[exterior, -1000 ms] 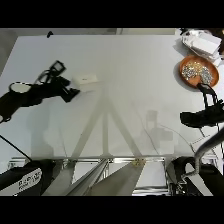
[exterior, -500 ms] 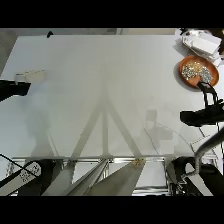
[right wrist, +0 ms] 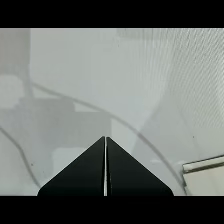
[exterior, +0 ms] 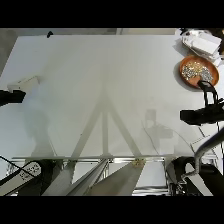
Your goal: Fold the box and place the chain.
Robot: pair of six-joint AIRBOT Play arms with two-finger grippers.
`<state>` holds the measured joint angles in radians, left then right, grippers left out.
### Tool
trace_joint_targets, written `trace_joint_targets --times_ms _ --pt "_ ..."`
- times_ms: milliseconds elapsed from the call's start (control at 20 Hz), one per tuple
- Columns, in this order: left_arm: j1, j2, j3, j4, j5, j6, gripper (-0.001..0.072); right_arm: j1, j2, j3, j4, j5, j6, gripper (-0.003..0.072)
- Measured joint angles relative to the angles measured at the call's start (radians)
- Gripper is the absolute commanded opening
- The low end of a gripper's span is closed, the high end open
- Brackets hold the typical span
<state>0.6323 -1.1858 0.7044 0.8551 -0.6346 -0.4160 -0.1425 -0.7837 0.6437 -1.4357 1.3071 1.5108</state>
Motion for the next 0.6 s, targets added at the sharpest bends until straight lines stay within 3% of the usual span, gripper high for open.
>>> trace_joint_targets --times_ms 250,500,600 --pt "0.001 -0.057 0.000 0.190 -0.124 -0.137 0.0005 0.000 0.000 0.000 0.000 -0.017 -0.001 0.0013" --pt "0.001 -0.077 0.000 0.249 -0.197 -0.168 0.0032 0.000 0.000 0.000 0.002 -0.053 -0.001 0.0013" --pt "0.001 -0.080 0.000 0.263 -0.223 -0.173 0.0232 0.000 0.000 0.000 0.003 -0.066 -0.002 0.0013"
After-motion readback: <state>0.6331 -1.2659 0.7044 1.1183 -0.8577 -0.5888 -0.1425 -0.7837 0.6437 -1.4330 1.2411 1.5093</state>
